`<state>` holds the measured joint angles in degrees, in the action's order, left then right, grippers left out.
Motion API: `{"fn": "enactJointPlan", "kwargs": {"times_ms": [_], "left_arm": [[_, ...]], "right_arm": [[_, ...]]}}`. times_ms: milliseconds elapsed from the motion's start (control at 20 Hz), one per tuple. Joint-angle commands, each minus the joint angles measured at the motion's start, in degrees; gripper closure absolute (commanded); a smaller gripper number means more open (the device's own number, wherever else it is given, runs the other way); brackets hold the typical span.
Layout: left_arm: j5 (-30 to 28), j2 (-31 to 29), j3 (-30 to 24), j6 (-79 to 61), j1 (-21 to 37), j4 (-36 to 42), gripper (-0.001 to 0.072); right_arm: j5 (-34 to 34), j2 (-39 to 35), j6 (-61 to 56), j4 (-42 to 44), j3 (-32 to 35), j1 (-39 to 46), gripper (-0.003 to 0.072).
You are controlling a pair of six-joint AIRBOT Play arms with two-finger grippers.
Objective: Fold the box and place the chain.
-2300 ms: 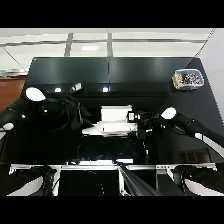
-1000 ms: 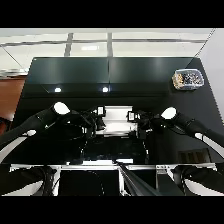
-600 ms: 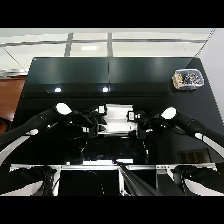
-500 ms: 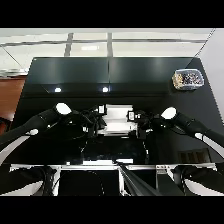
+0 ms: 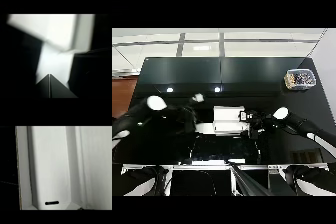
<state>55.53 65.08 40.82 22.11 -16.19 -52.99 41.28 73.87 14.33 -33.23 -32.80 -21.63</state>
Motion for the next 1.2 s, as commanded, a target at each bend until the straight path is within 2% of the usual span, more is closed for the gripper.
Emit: {"fn": "enactJointPlan", "kwargs": {"times_ms": [0,50,100,200,300,350,500,600,750,900,950,1000,1050,1150], "left_arm": [[0.09,-6.49,0.31,29.07,11.87,-11.02,0.0687],[0.9,-6.03,-0.39,40.39,15.85,-9.84,0.0686],[4.76,-4.46,-1.57,47.78,19.5,-7.96,0.0686],[15.72,1.86,-4.28,49.4,25.27,1.22,0.0685],[21.53,9.09,-7.26,42.03,28.2,15.3,0.0687],[21.11,12.07,-7.87,39.82,27.69,18.88,0.0687],[15.67,17.42,-6.64,39.74,20.61,19.34,0.0687],[15.15,19.43,-4.28,39.65,13.9,17.97,0.0687],[15.47,21.75,-0.48,39.54,6.95,17.44,0.0677],[15.72,22.01,2.54,39.6,5.77,17.49,0.0482],[16.74,22.01,3.43,39.58,6.05,17.49,0.0334],[17.77,22.01,4.24,39.58,6.32,17.49,0.0131],[18.95,22.01,5.14,39.6,6.64,17.7,0.0023],[21.27,21.99,6.91,39.6,6.75,18.36,0.0016]], "right_arm": [[0.04,0.0,0.02,0.0,0.0,-0.02,0.039],[0.04,0.0,0.02,0.0,0.0,-0.04,0.039],[0.02,0.0,0.02,0.02,0.0,-0.04,0.039],[0.02,0.0,0.02,0.0,0.0,-0.04,0.039],[0.02,0.0,0.02,0.0,0.0,-0.04,0.039],[0.02,0.0,0.02,0.0,0.0,-0.04,0.039],[0.02,0.0,0.02,0.0,0.0,-0.04,0.039],[0.02,0.0,0.02,0.0,0.0,-0.04,0.039],[0.02,0.0,0.02,0.0,0.0,-0.04,0.039],[0.02,0.0,0.02,0.02,0.0,-0.04,0.039],[0.02,0.0,0.02,0.02,0.0,-0.04,0.039],[0.02,0.0,0.02,0.02,0.0,-0.02,0.039],[0.02,0.0,0.02,0.02,0.0,-0.04,0.039],[0.02,0.0,0.02,0.02,0.0,-0.04,0.039]]}}
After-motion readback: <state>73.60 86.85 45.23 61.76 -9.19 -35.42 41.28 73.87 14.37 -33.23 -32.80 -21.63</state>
